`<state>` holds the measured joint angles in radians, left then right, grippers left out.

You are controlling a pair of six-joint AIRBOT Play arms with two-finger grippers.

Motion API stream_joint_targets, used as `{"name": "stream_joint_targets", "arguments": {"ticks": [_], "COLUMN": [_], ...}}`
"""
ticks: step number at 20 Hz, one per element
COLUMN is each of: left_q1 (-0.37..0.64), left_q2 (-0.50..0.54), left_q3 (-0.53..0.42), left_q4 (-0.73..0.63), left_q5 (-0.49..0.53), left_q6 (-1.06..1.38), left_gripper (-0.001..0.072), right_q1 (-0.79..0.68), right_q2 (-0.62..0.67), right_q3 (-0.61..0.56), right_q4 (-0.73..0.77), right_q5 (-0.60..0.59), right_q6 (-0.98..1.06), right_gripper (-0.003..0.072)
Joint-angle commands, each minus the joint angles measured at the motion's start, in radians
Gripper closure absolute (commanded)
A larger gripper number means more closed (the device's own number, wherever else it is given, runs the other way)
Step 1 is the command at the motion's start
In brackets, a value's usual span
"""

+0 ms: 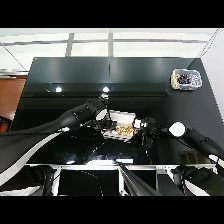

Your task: Fold the box and place the chain.

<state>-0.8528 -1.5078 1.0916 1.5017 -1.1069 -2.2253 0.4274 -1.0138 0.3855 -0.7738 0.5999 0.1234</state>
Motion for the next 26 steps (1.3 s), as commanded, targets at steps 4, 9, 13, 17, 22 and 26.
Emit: {"name": "stream_joint_targets", "arguments": {"ticks": [4,9,13,17,22,26], "left_q1": [0.000,0.000,0.000,0.000,0.000,0.000], "left_q2": [0.000,0.000,0.000,0.000,0.000,0.000], "left_q3": [0.001,0.001,0.001,0.001,0.001,0.001], "left_q4": [0.004,0.004,0.004,0.004,0.003,0.004], "left_q5": [0.000,0.003,0.003,0.003,0.003,0.003], "left_q6": [-0.001,-0.001,-0.001,-0.001,-0.001,-0.001], "left_gripper": [0.0680,0.0680,0.0680,0.0680,0.0680,0.0680], "right_q1": [-0.091,-0.161,-0.161,-0.124,-0.008,-0.008], "right_q2": [0.239,0.364,0.369,0.325,0.221,0.180], "right_q3": [0.093,0.417,0.607,0.578,0.512,0.512], "right_q4": [-0.216,-0.206,-0.027,0.134,0.142,0.105], "right_q5": [0.185,0.455,0.464,0.471,0.376,0.372], "right_q6": [0.592,0.845,0.895,0.918,0.919,0.920], "right_gripper": [0.0671,0.0671,0.0671,0.0671,0.0671,0.0671]}}
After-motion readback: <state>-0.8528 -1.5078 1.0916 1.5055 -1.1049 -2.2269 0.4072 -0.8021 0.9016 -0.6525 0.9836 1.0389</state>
